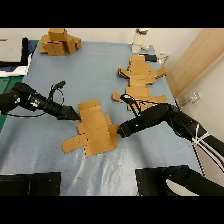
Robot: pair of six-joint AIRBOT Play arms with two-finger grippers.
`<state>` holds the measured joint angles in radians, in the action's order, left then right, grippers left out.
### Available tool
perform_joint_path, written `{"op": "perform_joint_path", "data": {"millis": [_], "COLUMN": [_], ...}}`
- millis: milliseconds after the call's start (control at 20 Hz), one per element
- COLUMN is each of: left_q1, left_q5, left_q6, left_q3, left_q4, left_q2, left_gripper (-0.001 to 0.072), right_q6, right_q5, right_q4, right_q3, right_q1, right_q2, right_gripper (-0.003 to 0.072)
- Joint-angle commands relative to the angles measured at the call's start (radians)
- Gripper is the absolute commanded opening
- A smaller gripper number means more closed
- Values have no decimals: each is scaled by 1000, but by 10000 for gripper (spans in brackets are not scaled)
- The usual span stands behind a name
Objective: Fold the box.
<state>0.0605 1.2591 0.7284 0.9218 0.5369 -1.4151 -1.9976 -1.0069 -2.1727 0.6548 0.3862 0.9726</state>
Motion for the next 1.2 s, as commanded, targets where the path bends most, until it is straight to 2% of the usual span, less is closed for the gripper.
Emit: {"op": "perform_joint_path", "data": {"millis": [0, 150, 350, 400, 450, 600, 900, 1000, 1150], "left_q1": [-45, -74, -92, -95, -97, -98, -98, -99, -107], "left_q5": [-153, -209, -192, -154, -103, 22, 86, 89, 95], "left_q6": [-45, -72, -167, -200, -244, -321, -322, -333, -347], "left_q3": [-14, -13, 10, 18, 24, 27, 26, 26, 26], "left_q4": [-37, -91, -226, -270, -308, -327, -298, -289, -290], "left_q2": [-4, -39, -127, -149, -164, -185, -188, -189, -190], "left_gripper": [720, 720, 720, 710, 610, 546, 543, 299, 297], "right_q6": [11, 11, 29, 37, 39, 54, 72, 72, 72], "right_q5": [3, -4, -27, -31, -32, -32, -30, -30, -30], "right_q4": [8, 13, 27, 34, 44, 80, 127, 127, 127], "right_q3": [0, 0, 0, 0, 0, 0, 0, 0, 0], "right_q1": [13, 13, 13, 13, 13, 13, 13, 13, 13], "right_q2": [-6, -6, -6, -6, -6, -6, -6, -6, -6], "right_gripper": [3, 3, 3, 3, 3, 3, 3, 3, 3]}}
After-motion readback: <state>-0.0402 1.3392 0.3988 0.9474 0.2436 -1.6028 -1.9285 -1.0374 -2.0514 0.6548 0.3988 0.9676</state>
